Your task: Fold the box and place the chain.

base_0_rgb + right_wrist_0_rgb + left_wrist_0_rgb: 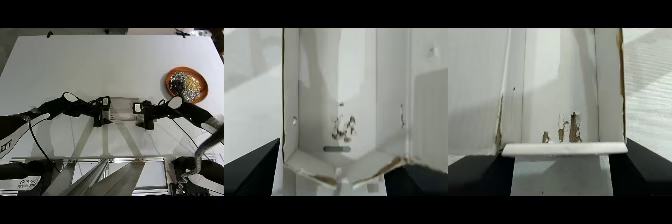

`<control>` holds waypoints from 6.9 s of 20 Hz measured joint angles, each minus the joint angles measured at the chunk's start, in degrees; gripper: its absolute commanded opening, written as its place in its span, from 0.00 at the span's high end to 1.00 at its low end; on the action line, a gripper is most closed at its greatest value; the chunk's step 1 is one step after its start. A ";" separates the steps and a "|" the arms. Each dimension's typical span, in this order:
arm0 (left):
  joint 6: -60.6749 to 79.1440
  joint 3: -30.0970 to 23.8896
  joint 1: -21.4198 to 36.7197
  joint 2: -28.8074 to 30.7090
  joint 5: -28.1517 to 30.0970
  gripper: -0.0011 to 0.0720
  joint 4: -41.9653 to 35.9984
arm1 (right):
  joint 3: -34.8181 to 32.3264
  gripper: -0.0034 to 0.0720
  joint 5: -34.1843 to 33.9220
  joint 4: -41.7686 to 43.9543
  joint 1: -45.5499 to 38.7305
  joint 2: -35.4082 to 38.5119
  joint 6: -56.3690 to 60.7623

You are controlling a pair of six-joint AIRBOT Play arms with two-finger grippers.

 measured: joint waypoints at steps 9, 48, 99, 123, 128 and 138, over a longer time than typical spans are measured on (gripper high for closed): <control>0.02 0.00 0.04 0.00 0.11 0.61 -0.04 | 0.00 0.05 3.13 -17.97 0.00 6.64 19.39; 0.11 0.00 0.04 0.00 -0.09 0.61 0.09 | 0.76 0.94 -9.05 11.13 0.00 14.34 24.09; 0.07 0.00 0.04 0.00 -0.04 0.61 0.02 | 0.33 0.67 -2.08 2.21 0.00 3.52 2.49; 0.09 0.00 0.04 0.00 -0.04 0.61 0.02 | 0.33 0.62 -0.81 11.67 0.09 -0.81 -4.33; 0.09 0.00 0.04 0.00 -0.04 0.61 0.04 | 0.28 0.94 1.53 10.82 0.02 3.52 -1.84; 0.09 0.00 0.07 0.00 -0.04 0.61 0.02 | 0.31 0.94 2.03 -9.90 -1.64 18.67 57.09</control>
